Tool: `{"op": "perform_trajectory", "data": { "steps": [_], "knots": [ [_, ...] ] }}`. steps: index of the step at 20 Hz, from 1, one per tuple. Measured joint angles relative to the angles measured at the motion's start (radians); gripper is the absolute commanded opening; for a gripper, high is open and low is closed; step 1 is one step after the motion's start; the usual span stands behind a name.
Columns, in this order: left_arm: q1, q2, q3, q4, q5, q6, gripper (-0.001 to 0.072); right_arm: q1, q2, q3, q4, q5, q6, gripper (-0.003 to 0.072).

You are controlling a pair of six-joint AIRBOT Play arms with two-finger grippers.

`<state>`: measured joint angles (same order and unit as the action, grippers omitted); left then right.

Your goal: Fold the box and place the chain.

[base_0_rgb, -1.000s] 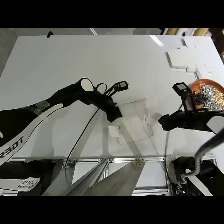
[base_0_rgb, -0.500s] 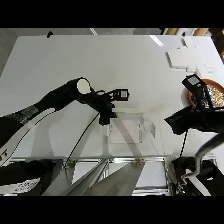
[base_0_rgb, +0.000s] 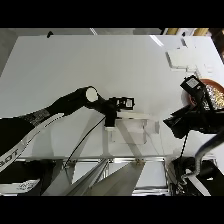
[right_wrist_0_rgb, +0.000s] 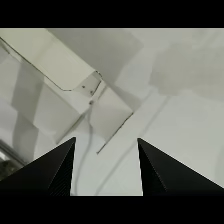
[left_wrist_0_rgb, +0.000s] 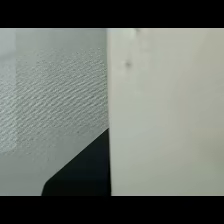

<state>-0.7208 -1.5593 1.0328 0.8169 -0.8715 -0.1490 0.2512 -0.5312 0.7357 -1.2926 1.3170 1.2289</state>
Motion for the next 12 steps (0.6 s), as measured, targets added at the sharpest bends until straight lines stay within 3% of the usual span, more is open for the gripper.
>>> {"op": "perform_trajectory", "data": {
  "steps": [12],
  "knots": [
    [-0.003,-0.026,0.0,0.007,0.028,-0.079,0.0,0.0,0.0,-0.038,0.021,-0.001,-0.072,0.0434]
  ]
}}
